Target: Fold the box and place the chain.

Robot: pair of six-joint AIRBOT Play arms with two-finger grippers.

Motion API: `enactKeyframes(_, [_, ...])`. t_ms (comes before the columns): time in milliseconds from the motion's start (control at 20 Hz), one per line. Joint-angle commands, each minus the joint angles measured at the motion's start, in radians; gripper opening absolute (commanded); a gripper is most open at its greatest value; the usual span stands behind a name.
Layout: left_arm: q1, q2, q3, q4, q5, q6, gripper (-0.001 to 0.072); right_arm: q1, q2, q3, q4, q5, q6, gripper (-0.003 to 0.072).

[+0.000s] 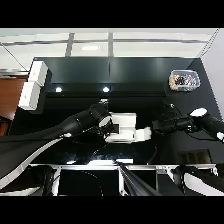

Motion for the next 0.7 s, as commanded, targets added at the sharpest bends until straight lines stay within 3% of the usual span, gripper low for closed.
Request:
enactKeyframes(0, [0.0,0.0,0.001,0.0,0.002,0.001,0.0027,0.005,-0.003,0.0,0.092,0.067,-0.091,0.0676])
enactKeyframes(200, [0.0,0.0,0.001,0.0,0.003,0.001,0.0027,0.033,-0.003,0.0,0.098,0.053,-0.058,0.0675])
enactKeyframes(450, [0.0,0.0,0.001,0.0,0.003,0.001,0.0028,0.212,-0.002,0.085,0.075,-0.039,0.066,0.0675])
enactKeyframes(650, [0.0,0.0,0.001,0.0,0.003,0.001,0.0027,0.396,-0.002,0.164,-0.127,-0.18,0.327,0.0674])
